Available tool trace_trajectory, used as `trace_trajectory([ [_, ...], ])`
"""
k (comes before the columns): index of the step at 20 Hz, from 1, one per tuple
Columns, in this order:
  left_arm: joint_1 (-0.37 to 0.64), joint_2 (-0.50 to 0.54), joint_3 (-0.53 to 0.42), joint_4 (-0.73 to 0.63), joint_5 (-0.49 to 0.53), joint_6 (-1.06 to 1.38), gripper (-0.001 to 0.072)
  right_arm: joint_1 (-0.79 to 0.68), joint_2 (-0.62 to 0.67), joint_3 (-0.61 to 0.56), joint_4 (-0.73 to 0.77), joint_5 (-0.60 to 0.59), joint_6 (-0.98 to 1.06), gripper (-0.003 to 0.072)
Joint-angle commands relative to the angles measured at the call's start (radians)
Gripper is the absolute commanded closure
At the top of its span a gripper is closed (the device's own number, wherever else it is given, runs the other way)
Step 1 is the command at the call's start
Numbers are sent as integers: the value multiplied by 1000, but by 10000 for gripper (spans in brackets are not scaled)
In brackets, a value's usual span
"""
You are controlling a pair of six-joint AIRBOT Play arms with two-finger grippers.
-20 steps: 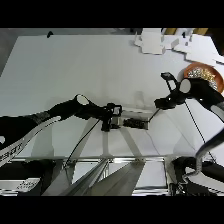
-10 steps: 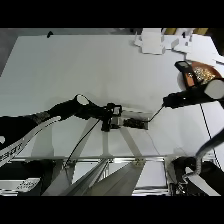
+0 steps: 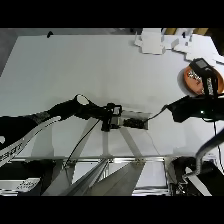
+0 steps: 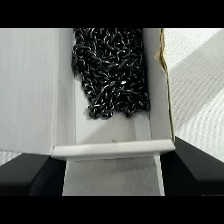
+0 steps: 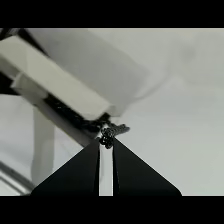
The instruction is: Fold the box and place the chain.
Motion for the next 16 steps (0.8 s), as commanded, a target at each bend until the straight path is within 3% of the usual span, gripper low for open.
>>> trace_trajectory([
  [1,0,0,0,0,0,0,573,81,28,0,98,-26,-166,664],
  [7,0,0,0,0,0,0,573,242,-42,0,115,-144,-208,665],
  [12,0,0,0,0,0,0,573,360,-222,0,100,-163,-275,664],
  [16,0,0,0,0,0,0,573,364,-340,0,85,-198,-274,664],
])
